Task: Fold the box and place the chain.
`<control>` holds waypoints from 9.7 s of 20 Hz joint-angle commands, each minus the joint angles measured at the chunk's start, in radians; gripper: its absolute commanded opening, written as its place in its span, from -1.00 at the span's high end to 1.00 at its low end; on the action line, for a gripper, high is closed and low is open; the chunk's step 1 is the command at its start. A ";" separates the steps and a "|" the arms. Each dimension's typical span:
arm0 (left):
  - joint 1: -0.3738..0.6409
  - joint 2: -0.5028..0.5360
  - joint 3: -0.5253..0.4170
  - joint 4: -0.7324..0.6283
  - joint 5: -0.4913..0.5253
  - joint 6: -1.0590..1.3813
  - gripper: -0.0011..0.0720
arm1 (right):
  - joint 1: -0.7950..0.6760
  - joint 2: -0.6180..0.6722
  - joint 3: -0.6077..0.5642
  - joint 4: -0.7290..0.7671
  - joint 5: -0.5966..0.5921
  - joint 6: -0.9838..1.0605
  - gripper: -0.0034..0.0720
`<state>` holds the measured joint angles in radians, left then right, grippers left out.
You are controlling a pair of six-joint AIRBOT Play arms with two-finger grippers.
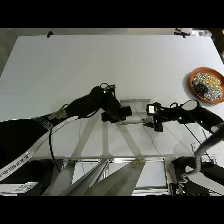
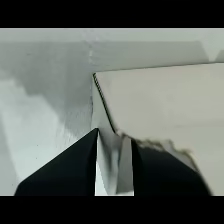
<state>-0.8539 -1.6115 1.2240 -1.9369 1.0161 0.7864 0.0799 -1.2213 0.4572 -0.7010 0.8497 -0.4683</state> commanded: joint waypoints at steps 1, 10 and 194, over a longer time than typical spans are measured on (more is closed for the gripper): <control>0.058 0.019 0.090 0.024 0.158 0.058 0.39 | 0.000 0.000 0.000 -0.003 0.002 0.000 -0.25; 0.169 -0.017 0.489 0.157 0.675 0.063 0.41 | 0.000 0.000 0.000 -0.002 0.002 0.000 -0.25; 0.030 0.138 -0.441 -0.500 -0.491 2.173 -0.95 | 0.000 0.000 0.000 -0.002 0.002 0.000 -0.25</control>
<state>-0.8230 -1.4551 0.7834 -2.4344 0.5236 2.9585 0.0799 -1.2217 0.4568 -0.7033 0.8505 -0.4690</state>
